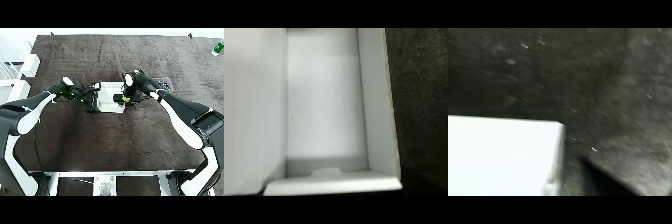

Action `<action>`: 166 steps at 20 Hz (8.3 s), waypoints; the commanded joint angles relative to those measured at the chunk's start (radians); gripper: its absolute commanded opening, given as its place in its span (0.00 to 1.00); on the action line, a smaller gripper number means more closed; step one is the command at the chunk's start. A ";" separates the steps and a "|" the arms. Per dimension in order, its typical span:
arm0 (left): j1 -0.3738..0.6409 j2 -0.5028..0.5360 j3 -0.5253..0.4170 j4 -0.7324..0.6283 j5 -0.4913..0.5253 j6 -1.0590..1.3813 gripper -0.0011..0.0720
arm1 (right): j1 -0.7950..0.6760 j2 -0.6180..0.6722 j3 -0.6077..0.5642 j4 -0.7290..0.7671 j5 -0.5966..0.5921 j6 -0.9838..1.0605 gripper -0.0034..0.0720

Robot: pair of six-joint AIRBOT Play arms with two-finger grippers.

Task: Fold the box and place the chain.

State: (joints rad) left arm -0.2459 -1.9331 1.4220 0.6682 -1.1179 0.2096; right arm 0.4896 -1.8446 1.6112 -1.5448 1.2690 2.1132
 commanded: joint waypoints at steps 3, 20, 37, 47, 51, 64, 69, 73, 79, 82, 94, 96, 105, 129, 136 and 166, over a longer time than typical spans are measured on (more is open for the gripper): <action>0.000 0.001 0.000 0.000 0.002 0.000 0.66 | 0.001 0.029 0.023 0.007 -0.010 -0.029 0.57; 0.000 0.001 0.000 0.002 0.002 0.000 0.66 | -0.157 0.377 0.004 -0.101 -0.153 -0.371 0.72; 0.000 0.001 0.000 0.002 0.002 0.000 0.66 | -0.383 0.172 -0.122 -0.032 -0.249 -0.466 0.52; 0.000 0.001 0.000 0.002 0.002 0.000 0.66 | -0.388 0.086 -0.124 0.082 -0.294 -0.537 0.40; 0.000 0.001 0.000 0.002 0.002 0.000 0.66 | -0.396 0.066 -0.126 0.083 -0.294 -0.542 0.35; 0.000 0.001 0.000 0.002 0.002 0.000 0.66 | -0.367 0.472 -0.125 0.116 -0.203 -0.613 0.07; 0.000 0.001 0.000 0.002 0.002 0.000 0.66 | -0.297 0.649 -0.125 0.113 -0.205 -0.646 0.07; 0.000 0.001 0.000 0.002 0.002 0.000 0.66 | -0.298 0.673 -0.125 0.113 -0.206 -0.650 0.07; 0.000 0.001 0.000 0.002 0.002 0.000 0.66 | -0.296 0.673 -0.125 0.121 -0.206 -0.657 0.07; 0.000 0.001 0.000 0.002 0.002 0.000 0.66 | -0.282 0.673 -0.130 0.122 -0.205 -0.660 0.07; 0.000 0.001 0.000 0.002 0.002 0.000 0.66 | -0.293 0.673 -0.425 0.165 -0.247 -0.654 0.07; 0.000 0.001 0.000 0.002 0.002 0.000 0.66 | -0.307 0.673 -0.499 0.162 -0.248 -0.651 0.07; 0.000 0.001 0.000 0.002 0.002 0.000 0.66 | -0.452 0.686 -0.642 0.018 -0.259 -0.571 0.07; 0.000 0.001 0.000 0.002 0.001 0.000 0.66 | -0.474 0.487 -0.642 0.527 -0.351 -1.699 0.52; 0.000 0.001 0.000 0.002 0.001 0.000 0.66 | -0.518 0.275 -0.458 0.550 -0.198 -1.876 0.55; 0.000 0.001 0.000 0.002 0.002 0.000 0.66 | -0.422 0.201 -0.428 0.344 -0.234 -2.011 0.07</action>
State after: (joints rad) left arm -0.2459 -1.9331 1.4220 0.6701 -1.1160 0.2092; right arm 0.0437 -1.6501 1.1820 -1.2022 1.0298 0.0963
